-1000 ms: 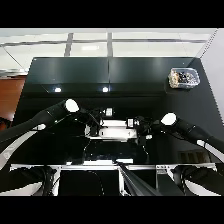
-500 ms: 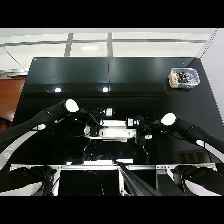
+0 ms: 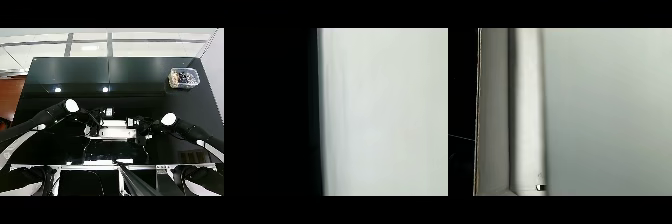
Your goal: Fold the box and place the chain.
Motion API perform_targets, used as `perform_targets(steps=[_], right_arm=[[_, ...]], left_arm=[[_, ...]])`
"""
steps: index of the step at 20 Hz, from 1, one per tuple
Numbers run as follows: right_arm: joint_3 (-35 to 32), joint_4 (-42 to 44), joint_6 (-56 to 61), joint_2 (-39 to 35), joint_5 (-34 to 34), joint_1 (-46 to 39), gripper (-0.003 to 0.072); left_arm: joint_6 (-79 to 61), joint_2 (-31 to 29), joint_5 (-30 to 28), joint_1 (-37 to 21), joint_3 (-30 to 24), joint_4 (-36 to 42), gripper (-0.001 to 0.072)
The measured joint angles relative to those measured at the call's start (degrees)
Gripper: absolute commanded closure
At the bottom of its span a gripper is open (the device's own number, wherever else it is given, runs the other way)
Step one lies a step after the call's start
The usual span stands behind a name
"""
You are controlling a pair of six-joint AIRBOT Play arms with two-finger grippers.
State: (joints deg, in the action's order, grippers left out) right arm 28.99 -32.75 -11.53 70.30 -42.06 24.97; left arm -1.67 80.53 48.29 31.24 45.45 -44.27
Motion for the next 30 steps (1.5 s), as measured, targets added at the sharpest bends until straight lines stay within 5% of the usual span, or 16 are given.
perform_targets(steps=[17, 19, 22, 23, 24, 26, 28, 30], right_arm=[[-0.3, -3.3, 3.0, 0.0, 0.3, 0.0, -0.0013], [-0.3, -3.6, 3.2, 0.0, 0.3, 0.0, 0.0131], [-0.3, -3.7, 3.4, 0.0, 0.6, 0.0, 0.0150], [-0.3, -3.8, 3.4, 0.0, 0.6, 0.0, 0.0156], [-0.3, -3.8, 3.4, 0.0, 0.6, 0.0, 0.0275], [-0.3, -3.8, 3.5, 0.0, 0.6, 0.0, 0.0282], [-0.3, -3.9, 3.5, 0.0, 0.6, 0.0, 0.0283], [-0.3, -4.0, 3.5, 0.0, 0.5, 0.0, 0.0312]], left_arm=[[0.0, 0.0, 0.0, 0.0, 0.0, 0.0, 0.0680], [0.0, 0.0, 0.0, 0.0, 0.0, 0.0, 0.0680], [0.1, 0.0, 0.0, 0.0, 0.0, 0.0, 0.0677], [0.0, 0.0, 0.0, 0.0, 0.0, 0.0, 0.0609], [0.0, 0.0, 0.0, 0.0, 0.0, -0.1, 0.0460], [0.1, -0.3, 0.2, -0.1, 0.0, -0.3, 0.0323], [1.1, -1.4, 0.2, -0.3, 0.0, -0.6, -0.0002], [3.7, -3.4, 0.0, -0.7, 0.0, -1.3, -0.0004]])
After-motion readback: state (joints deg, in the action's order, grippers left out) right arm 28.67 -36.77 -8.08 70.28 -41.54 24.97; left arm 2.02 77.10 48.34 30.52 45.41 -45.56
